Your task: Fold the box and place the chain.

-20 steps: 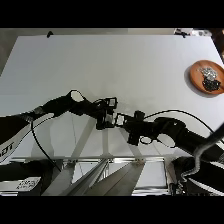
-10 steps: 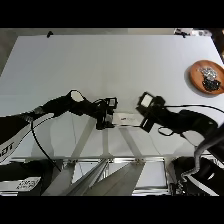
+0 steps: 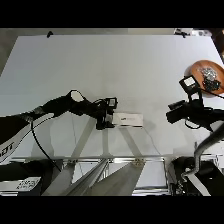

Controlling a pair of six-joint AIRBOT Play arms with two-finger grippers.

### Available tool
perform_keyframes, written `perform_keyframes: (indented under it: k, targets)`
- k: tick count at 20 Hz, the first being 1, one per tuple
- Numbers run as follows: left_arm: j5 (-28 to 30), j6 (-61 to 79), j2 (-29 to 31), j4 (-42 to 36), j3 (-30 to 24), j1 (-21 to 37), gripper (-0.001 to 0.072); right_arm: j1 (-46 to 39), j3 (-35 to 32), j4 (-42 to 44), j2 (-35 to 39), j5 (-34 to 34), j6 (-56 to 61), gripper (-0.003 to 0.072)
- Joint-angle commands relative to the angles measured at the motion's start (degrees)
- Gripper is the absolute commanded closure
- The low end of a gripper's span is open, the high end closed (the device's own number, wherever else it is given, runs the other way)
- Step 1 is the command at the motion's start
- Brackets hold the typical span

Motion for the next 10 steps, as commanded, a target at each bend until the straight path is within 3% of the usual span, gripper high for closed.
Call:
perform_keyframes:
  k: [1,5,6,10]
  targets:
    - [-0.1,0.0,0.1,-0.3,0.1,0.0,0.0219,-2.8,0.0,-0.1,0.3,2.7,1.4,0.0674]
    - [-0.9,0.0,1.2,-0.3,0.1,0.0,0.0233,-2.8,0.0,-0.1,0.3,2.4,1.4,0.0674]
    - [-0.1,0.0,2.0,-0.3,0.1,0.4,0.0296,-2.8,0.0,-0.1,0.3,2.3,2.1,0.0674]
    - [7.7,0.0,6.3,-0.3,0.1,4.7,0.0315,-2.8,0.0,-0.1,0.3,2.4,2.4,0.0674]
